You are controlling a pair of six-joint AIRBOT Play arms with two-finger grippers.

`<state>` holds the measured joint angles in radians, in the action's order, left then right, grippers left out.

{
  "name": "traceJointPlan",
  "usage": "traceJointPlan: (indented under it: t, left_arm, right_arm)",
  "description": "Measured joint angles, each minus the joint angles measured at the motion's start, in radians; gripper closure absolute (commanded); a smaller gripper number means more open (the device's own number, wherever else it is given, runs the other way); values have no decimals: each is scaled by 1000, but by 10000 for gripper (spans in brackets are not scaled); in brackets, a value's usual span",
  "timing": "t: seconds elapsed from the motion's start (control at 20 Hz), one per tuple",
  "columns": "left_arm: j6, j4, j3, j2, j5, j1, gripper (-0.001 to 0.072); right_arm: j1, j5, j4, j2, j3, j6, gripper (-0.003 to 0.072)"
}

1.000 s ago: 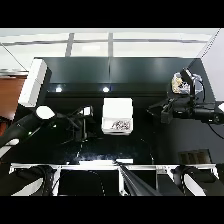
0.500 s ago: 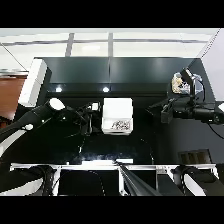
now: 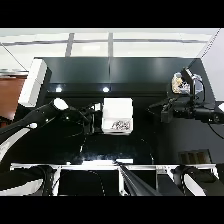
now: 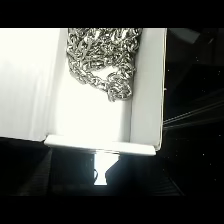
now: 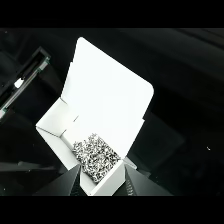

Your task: Fold the box and place the chain.

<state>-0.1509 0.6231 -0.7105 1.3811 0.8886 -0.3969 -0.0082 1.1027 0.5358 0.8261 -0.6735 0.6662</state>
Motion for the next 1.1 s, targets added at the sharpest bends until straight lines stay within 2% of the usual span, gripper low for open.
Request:
traceJointPlan:
  t: [0.4,1.1]
  left_arm:
    - [0,-7,-43,37,2,-29,-4]
    - [-9,-7,-74,40,-32,-41,-2]
  right_arm:
    - [0,-8,0,0,0,0,352]
    - [0,-8,0,0,0,0,352]
